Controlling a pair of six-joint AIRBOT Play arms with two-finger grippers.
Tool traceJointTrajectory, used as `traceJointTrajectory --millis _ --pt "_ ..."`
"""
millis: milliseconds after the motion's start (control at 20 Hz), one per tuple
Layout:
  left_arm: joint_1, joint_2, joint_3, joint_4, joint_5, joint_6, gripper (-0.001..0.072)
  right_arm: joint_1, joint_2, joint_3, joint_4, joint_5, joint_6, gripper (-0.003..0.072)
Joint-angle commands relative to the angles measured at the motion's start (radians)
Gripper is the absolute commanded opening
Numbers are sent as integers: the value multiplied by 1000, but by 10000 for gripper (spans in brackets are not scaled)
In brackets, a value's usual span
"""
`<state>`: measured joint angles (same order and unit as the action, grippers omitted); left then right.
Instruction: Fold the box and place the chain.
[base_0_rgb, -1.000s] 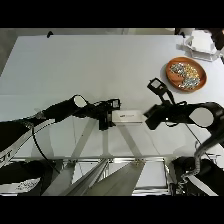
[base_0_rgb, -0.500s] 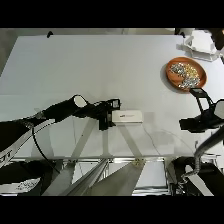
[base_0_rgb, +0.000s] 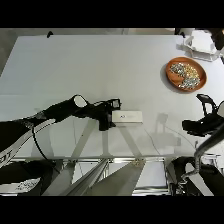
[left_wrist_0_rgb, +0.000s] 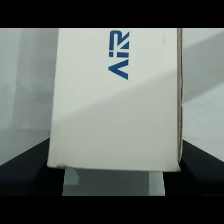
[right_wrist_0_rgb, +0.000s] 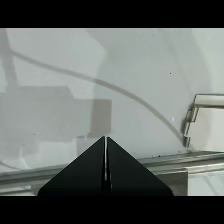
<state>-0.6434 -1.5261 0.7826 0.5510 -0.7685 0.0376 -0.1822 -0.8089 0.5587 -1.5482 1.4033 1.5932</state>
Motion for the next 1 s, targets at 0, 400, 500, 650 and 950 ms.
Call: traceJointTrajectory --millis 0,400,500,650,950 --pt "2 2 0 3 18 1 411 -7 -2 -4 42 -44 -5 14" --pt "1 2 0 -2 -60 0 411 -7 -2 -4 42 -38 -5 14" --pt "1 2 0 -10 -88 -1 411 -7 -2 -4 42 -42 -11 14" --pt "1 2 0 -39 -130 -1 411 -7 -2 -4 46 -60 -31 14" --pt "1 3 1 -44 -75 3 316 -7 -2 -4 64 -92 -32 14"
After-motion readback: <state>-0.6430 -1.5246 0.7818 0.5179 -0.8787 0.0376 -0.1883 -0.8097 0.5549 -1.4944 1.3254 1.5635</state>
